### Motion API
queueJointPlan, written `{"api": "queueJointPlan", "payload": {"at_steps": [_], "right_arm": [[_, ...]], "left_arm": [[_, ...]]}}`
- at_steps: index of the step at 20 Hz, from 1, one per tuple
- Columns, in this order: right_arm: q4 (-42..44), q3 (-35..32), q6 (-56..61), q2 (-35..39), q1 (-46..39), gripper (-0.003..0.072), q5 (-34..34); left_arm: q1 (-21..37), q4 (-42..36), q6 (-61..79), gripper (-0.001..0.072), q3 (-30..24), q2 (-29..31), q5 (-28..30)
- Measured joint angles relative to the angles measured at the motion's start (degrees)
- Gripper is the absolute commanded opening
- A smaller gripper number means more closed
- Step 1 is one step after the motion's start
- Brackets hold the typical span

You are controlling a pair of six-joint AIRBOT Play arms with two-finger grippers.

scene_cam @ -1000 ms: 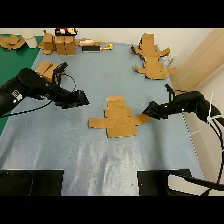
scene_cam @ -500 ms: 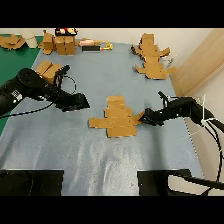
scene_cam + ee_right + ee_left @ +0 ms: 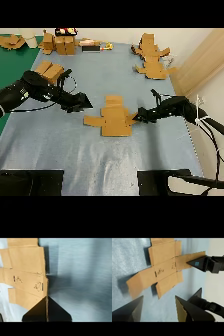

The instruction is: Fold the box.

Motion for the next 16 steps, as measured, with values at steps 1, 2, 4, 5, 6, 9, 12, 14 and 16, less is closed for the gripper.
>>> {"api": "queueJointPlan", "payload": {"at_steps": [1, 2, 4, 5, 6, 9, 12, 14, 16], "right_arm": [[0.35, -0.33, -0.59, 0.61, 1.16, 0.0, -0.11], [0.74, -1.14, -1.29, 1.86, 2.05, 0.0001, -0.13], [1.33, -4.2, -2.89, 6.1, 3.19, 0.0, 0.2], [1.9, -6.25, -4.24, 8.81, 3.82, 0.0, 1.49], [2.27, -8.79, -6.01, 11.98, 4.63, 0.0001, 3.28], [3.19, -16.24, -9.6, 20.57, 7.85, 0.0001, 9.22], [4.28, -20.94, -11.21, 26.73, 11.78, 0.0001, 12.35], [4.85, -22.38, -11.58, 28.89, 14.36, 0.0001, 13.9], [5.27, -23.19, -11.61, 29.99, 16.61, 0.0001, 15.39]], "left_arm": [[0.15, -0.44, 1.07, 0.0585, 0.0, -0.81, -0.28], [0.28, -0.9, 1.92, 0.0585, 0.0, -1.55, -0.37], [0.37, -1.22, 2.95, 0.0585, 0.0, -3.26, -0.42], [0.42, -1.4, 3.5, 0.0585, 0.0, -4.24, -0.46], [0.42, -1.4, 3.96, 0.0585, -0.02, -5.2, -0.63], [0.48, -1.49, 5.27, 0.0586, -0.04, -8.24, -0.68], [0.48, -1.7, 6.78, 0.0585, -0.07, -10.62, -0.79], [0.48, -1.77, 7.74, 0.0585, -0.07, -12.0, -0.79], [0.48, -2.58, 9.07, 0.0585, -0.07, -13.27, -0.81]]}}
